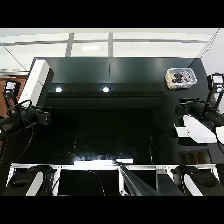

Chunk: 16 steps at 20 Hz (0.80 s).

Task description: Fold the box and place the chain.

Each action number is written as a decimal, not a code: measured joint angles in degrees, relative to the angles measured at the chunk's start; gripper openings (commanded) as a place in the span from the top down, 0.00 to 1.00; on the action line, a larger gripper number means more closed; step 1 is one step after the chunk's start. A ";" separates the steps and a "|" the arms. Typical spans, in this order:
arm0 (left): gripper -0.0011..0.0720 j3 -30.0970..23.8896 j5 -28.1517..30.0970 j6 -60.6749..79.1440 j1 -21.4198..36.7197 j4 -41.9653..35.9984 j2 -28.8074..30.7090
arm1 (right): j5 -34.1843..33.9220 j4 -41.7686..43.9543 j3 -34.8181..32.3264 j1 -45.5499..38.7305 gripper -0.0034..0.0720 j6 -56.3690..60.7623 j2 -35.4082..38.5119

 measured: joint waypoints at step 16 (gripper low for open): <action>0.94 0.00 0.00 0.07 -0.02 -0.02 0.00 | -0.07 1.03 0.00 0.00 0.93 0.00 0.00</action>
